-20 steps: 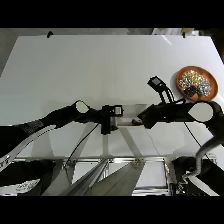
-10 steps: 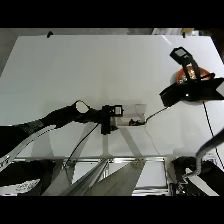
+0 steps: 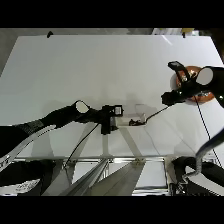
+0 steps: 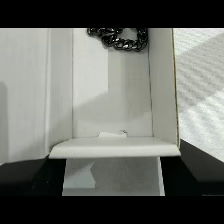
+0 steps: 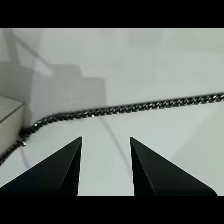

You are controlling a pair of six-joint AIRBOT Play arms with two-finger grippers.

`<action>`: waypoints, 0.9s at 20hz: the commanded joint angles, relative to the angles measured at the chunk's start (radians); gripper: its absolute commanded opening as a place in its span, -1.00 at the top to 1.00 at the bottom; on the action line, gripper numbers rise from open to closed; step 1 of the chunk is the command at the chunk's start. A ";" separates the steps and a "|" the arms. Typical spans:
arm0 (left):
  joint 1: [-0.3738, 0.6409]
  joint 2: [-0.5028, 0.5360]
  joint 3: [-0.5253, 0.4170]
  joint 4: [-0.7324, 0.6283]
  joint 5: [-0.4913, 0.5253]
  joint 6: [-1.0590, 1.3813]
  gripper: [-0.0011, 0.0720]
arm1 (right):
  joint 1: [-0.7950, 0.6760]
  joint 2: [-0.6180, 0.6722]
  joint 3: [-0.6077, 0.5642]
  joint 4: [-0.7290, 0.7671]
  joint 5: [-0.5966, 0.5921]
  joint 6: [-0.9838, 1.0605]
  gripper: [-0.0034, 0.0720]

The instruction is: Fold the box and place the chain.

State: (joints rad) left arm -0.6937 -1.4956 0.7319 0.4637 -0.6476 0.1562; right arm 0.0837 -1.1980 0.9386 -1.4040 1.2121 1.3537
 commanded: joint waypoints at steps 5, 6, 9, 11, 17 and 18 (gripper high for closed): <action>0.000 0.001 0.000 0.000 0.000 0.000 0.23 | -0.004 -0.105 -0.065 -0.026 -0.053 0.035 0.01; 0.000 0.001 0.000 0.000 0.000 0.000 0.23 | -0.004 -0.109 -0.072 -0.034 -0.065 0.037 0.01; 0.000 0.001 0.000 0.000 0.000 0.000 0.23 | -0.004 -0.137 -0.079 -0.040 -0.099 0.039 0.01; 0.000 0.001 0.000 0.000 0.000 0.000 0.23 | -0.003 -0.161 -0.080 -0.040 -0.107 0.038 0.01; 0.000 0.001 0.000 0.000 0.000 0.000 0.23 | -0.004 -0.190 -0.080 -0.040 -0.155 0.038 0.02; 0.000 0.001 0.000 0.000 0.000 0.000 0.23 | -0.004 -0.192 -0.080 -0.040 -0.157 0.039 0.02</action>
